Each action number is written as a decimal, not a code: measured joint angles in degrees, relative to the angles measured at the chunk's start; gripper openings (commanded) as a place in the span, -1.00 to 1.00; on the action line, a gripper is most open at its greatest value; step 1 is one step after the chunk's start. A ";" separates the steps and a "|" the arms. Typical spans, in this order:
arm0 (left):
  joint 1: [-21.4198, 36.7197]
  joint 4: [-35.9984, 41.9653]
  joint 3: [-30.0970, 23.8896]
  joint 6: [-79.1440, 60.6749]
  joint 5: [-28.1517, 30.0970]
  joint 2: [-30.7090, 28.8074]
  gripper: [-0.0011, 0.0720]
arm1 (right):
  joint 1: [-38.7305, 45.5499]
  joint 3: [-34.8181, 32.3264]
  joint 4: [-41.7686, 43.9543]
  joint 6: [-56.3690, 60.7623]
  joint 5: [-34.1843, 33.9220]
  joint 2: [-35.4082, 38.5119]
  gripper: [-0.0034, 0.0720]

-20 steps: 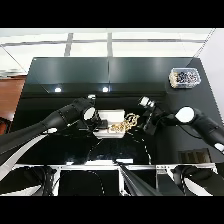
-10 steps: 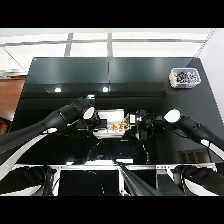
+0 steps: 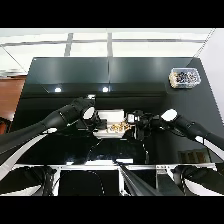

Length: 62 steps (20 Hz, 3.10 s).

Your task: Fold the box and place the chain.

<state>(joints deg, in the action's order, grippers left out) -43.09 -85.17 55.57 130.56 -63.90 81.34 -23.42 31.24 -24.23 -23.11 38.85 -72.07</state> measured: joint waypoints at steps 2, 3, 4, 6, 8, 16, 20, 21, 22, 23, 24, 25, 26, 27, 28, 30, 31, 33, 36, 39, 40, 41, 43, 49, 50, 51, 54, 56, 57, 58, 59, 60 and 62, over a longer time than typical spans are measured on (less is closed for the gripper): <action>0.00 0.11 0.00 -0.07 0.02 0.00 -0.90 | 0.00 0.04 0.46 0.26 -0.72 -0.26 0.96; 0.00 0.13 0.00 -0.07 0.04 0.02 -0.89 | 0.00 0.07 0.42 0.72 -1.07 -0.35 0.96; 0.00 0.13 0.00 -0.07 0.07 0.00 -0.90 | 0.00 0.09 0.13 1.11 -1.31 -0.44 0.96; 0.00 0.17 0.00 -0.07 0.17 0.00 -0.89 | 0.00 0.11 -0.33 1.90 -1.64 -0.50 0.96; -0.02 0.35 0.00 -0.07 0.20 0.00 -0.89 | 0.00 0.11 -0.72 2.16 -1.81 -0.55 0.96; 0.00 0.35 0.00 -0.07 0.31 0.00 -0.89 | 0.00 0.11 -1.25 2.67 -1.97 -0.59 0.96; -0.02 0.35 0.00 -0.07 0.46 0.02 -0.89 | 0.00 0.11 -1.29 2.73 -1.99 -0.59 0.96; 0.00 0.35 0.00 -0.07 0.48 0.00 -0.89 | 0.00 0.11 -1.31 2.73 -1.99 -0.59 0.96; 0.00 0.33 0.00 -0.04 0.48 0.02 -0.89 | 0.00 0.11 -1.33 2.73 -1.99 -0.61 0.96; 0.00 0.33 0.00 -0.07 0.50 0.00 -0.90 | 0.00 0.11 -1.36 2.73 -1.99 -0.63 0.96; 0.00 0.33 0.00 -0.07 0.52 0.00 -0.90 | 0.00 0.11 -1.42 2.73 -2.01 -0.63 0.96; 0.00 0.33 0.00 -0.04 0.55 0.02 -0.89 | 0.00 0.11 -1.40 2.73 -2.01 -0.63 0.96; 0.00 0.33 0.00 -0.07 0.57 0.00 -0.89 | 0.00 0.11 -1.42 2.73 -2.01 -0.63 0.96; 0.00 0.31 0.00 -0.04 0.57 0.00 -0.89 | 0.00 0.11 -1.51 2.73 -1.99 -0.63 0.96; 0.00 0.33 0.00 -0.04 0.59 0.02 -0.89 | 0.00 0.11 -1.70 2.73 -1.90 -0.63 0.96; 0.00 0.31 0.00 -0.04 0.61 0.00 -0.89 | 0.00 0.15 -2.03 2.75 -1.79 -0.66 0.96; 0.00 0.33 0.00 -0.04 0.59 0.02 -0.89 | 0.00 0.17 -2.12 2.80 -1.73 -0.70 0.96; 0.00 0.33 0.00 0.00 0.55 0.02 -0.89 | 0.00 0.26 -2.54 3.23 -1.73 -0.76 0.96; 0.00 0.33 0.00 0.00 0.48 0.00 -0.89 | 0.00 0.31 -3.45 4.44 -1.81 -0.85 0.49; 0.00 0.33 0.00 0.00 0.44 0.00 -0.89 | 0.00 0.37 -5.57 6.73 -1.64 -0.87 -0.45; 0.00 0.31 0.00 -0.02 0.42 0.00 -0.89 | 0.00 0.37 -5.79 7.15 -1.66 -0.90 -0.70; 0.00 0.33 0.00 -0.02 0.42 0.00 -0.89 | 0.00 0.39 -6.05 7.63 -1.77 -0.90 -0.76; 0.00 0.33 0.00 -0.02 0.42 0.02 -0.89 | 0.00 0.42 -6.60 8.83 -1.86 -0.90 -0.88; -0.02 0.33 0.00 -0.02 0.39 0.02 -0.89 | 2.32 0.48 -7.69 18.47 -2.16 2.84 -0.89; 0.00 0.33 0.00 -0.02 0.39 0.02 -0.89 | 3.15 0.66 -7.78 21.18 -1.66 4.26 -0.89; 0.00 0.33 0.00 -0.02 0.42 0.02 -0.89 | 3.98 1.09 -8.07 24.55 -0.72 5.95 -0.89; 0.00 0.33 0.00 -0.02 0.42 0.02 -0.89 | 5.49 3.39 -9.62 34.80 3.39 10.71 -0.89; 0.00 0.33 0.00 -0.02 0.39 0.02 -0.89 | 5.97 5.97 -10.36 41.29 7.21 13.33 -0.89; 0.00 0.33 0.00 -0.02 0.42 0.00 -0.89 | 6.10 7.54 -10.67 44.09 9.20 14.19 -0.89; -0.02 0.33 0.00 -0.02 0.42 0.02 -0.89 | 6.16 9.49 -10.60 47.01 11.76 14.91 -0.89; 0.00 0.33 0.00 -0.02 0.42 0.02 -0.89 | 6.21 11.34 -10.03 49.51 14.23 15.39 -0.89; 0.00 0.33 0.00 -0.02 0.39 0.02 -0.89 | 6.27 13.25 -8.94 51.98 16.90 15.74 -0.89; 0.00 0.33 0.00 -0.02 0.42 0.00 -0.89 | 6.34 16.61 -4.98 55.23 20.98 16.20 -0.89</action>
<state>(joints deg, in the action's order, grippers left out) -43.09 -84.84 55.57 130.54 -63.48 81.34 -17.08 47.86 -29.21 32.12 59.83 -55.88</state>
